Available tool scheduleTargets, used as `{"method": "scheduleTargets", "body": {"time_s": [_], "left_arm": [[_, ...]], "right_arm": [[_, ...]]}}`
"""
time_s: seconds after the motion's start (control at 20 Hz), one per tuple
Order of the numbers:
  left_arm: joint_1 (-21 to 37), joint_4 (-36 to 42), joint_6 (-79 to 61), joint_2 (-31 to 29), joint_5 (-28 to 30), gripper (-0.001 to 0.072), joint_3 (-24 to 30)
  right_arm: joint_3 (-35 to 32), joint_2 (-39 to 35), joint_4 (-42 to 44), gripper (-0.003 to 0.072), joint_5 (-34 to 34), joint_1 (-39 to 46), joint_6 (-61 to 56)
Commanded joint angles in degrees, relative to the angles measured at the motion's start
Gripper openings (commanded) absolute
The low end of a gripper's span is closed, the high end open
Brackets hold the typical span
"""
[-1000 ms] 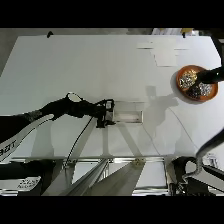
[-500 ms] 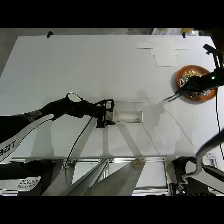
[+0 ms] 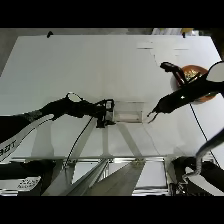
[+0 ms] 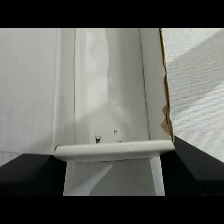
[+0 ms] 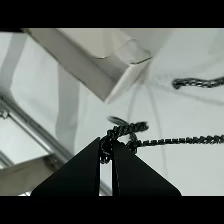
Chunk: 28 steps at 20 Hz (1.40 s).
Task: Fold the box and place the chain.
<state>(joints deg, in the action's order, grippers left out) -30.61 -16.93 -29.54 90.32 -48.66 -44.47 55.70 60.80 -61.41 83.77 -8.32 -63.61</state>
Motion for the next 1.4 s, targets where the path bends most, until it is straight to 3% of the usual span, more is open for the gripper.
{"method": "scheduleTargets", "body": {"time_s": [0.0,0.4,0.65,0.95,1.1,1.35], "left_arm": [[0.04,-0.02,0.00,-0.04,0.00,0.0253,0.00],[0.04,-0.02,0.00,-0.04,0.00,0.0253,0.02],[0.04,-0.02,0.00,-0.04,0.00,0.0253,0.00],[0.04,-0.02,0.00,-0.04,0.00,0.0253,0.00],[0.04,-0.02,0.00,-0.04,0.00,0.0253,0.02],[0.04,-0.02,0.00,-0.04,0.02,0.0253,0.02]], "right_arm": [[-1.11,-2.58,-1.11,0.0019,-2.45,-6.23,-1.07],[-1.53,-5.90,-0.66,0.0019,-11.54,-14.86,-2.62],[-5.44,-5.73,-0.70,0.0020,-23.71,-18.80,-3.74],[-11.06,-5.11,0.33,0.0019,-31.58,-19.47,-3.87],[-12.98,-2.95,3.65,0.0020,-33.81,-19.47,-3.41],[-13.11,-0.61,-0.15,0.0020,-34.29,-23.37,-3.41]]}}
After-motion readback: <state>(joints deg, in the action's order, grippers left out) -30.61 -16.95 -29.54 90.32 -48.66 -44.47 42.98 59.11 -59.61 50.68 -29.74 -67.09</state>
